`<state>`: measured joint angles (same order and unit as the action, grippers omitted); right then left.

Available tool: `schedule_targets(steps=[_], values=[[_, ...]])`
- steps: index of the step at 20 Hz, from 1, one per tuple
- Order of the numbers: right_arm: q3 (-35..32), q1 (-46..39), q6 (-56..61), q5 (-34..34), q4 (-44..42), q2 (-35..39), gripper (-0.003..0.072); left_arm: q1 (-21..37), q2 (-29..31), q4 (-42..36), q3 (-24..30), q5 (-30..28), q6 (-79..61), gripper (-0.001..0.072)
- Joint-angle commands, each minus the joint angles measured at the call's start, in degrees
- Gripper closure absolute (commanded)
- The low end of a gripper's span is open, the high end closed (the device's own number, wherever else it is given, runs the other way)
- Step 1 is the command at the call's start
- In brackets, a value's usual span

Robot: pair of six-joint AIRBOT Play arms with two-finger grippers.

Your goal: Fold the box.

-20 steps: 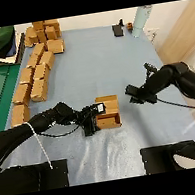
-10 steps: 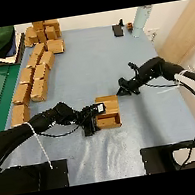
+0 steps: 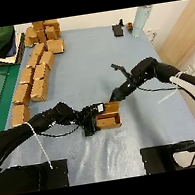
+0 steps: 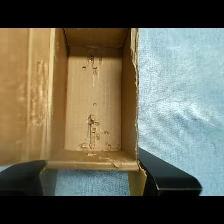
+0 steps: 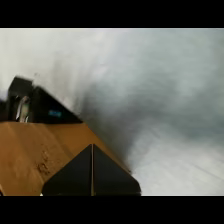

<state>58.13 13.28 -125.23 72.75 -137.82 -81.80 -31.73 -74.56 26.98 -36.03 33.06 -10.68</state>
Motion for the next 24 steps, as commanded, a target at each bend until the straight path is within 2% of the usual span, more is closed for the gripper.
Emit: schedule_targets(steps=[1,6,9,18,24], values=[[-3.8,5.5,-5.4,-3.9,2.0,7.4,0.0683,0.0,0.0,0.0,0.0,0.0,0.0,0.0178],[-8.5,9.4,-6.3,-4.5,3.4,15.9,0.0683,0.0,0.0,0.0,0.0,0.0,0.0,0.0178],[-13.3,13.4,-6.4,-8.3,4.9,18.6,0.0683,0.0,0.0,0.0,0.0,0.0,0.0,0.0179],[-25.5,27.3,-5.7,-34.7,22.4,31.7,0.0683,0.0,0.0,0.0,0.0,0.0,0.0,0.0178],[-33.9,31.5,-5.8,-46.4,28.9,37.0,0.0683,0.0,0.0,0.0,0.0,0.0,0.0,0.0179]])
